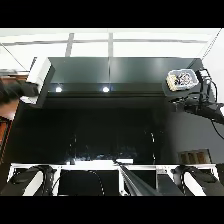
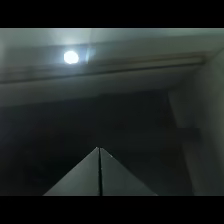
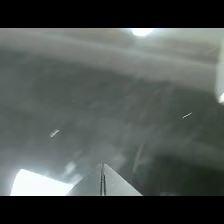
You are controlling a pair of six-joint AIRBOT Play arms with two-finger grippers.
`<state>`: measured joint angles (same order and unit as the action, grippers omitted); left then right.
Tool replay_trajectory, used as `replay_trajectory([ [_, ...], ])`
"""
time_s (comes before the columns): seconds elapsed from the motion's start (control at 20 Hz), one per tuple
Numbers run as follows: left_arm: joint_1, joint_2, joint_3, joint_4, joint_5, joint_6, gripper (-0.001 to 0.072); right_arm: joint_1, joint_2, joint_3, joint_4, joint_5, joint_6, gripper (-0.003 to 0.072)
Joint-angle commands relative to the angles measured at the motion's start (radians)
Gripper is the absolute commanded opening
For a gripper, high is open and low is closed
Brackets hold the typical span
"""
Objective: Fold the box and place the chain.
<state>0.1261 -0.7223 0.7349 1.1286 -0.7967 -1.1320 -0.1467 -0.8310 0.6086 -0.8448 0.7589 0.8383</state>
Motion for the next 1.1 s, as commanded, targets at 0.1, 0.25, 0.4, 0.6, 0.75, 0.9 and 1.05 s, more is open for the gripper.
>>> replay_trajectory([
  [0.1, -0.068, 0.171, -0.286, -0.015, 0.156, 0.002, 0.0028, 0.001, 0.001, -0.044, 0.022, -0.180, -0.024, 0.0017],
  [0.25, -0.068, 0.167, -0.286, -0.016, 0.155, 0.001, 0.0028, 0.001, 0.001, -0.044, 0.022, -0.180, -0.024, 0.0018],
  [0.4, -0.068, 0.167, -0.286, -0.016, 0.154, 0.001, 0.0029, 0.001, 0.001, -0.044, 0.022, -0.180, -0.024, 0.0018],
  [0.6, -0.068, 0.167, -0.286, -0.016, 0.161, 0.001, 0.0028, 0.001, 0.001, -0.044, 0.022, -0.180, -0.024, 0.0018],
  [0.75, -0.068, 0.167, -0.286, -0.016, 0.161, 0.001, 0.0029, 0.001, 0.001, -0.044, 0.022, -0.180, -0.024, 0.0018],
  [0.9, -0.068, 0.167, -0.286, -0.016, 0.161, 0.001, 0.0029, 0.001, 0.001, -0.044, 0.022, -0.180, -0.024, 0.0018],
  [1.05, -0.068, 0.167, -0.286, -0.016, 0.161, 0.001, 0.0028, 0.001, 0.001, -0.044, 0.022, -0.180, -0.024, 0.0018],
])
